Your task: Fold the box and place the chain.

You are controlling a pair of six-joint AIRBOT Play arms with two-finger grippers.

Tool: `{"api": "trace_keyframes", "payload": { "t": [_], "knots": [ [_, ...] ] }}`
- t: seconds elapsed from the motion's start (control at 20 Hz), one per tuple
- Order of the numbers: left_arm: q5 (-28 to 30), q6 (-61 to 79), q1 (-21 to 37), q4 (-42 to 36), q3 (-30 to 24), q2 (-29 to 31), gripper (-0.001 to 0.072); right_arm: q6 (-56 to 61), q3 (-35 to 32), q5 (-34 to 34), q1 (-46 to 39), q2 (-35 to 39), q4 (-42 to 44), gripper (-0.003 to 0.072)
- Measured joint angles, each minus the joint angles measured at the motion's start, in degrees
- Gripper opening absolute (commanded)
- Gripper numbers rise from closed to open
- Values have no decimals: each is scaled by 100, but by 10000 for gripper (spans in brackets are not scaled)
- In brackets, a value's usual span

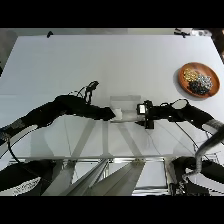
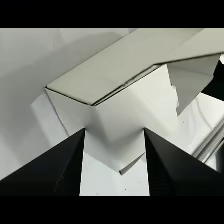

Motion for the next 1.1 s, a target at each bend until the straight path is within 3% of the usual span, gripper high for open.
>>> {"api": "trace_keyframes", "payload": {
  "t": [0.25,0.5,1.1],
  "knots": [
    [367,-1567,-197,1456,575,-74,418,-13,0,4,0,0,-4,479],
    [748,-2688,-321,2437,990,-98,417,-13,0,7,2,0,-4,479],
    [1735,-4210,-750,3230,2184,-874,417,-11,0,13,0,0,-7,479]
  ]
}}
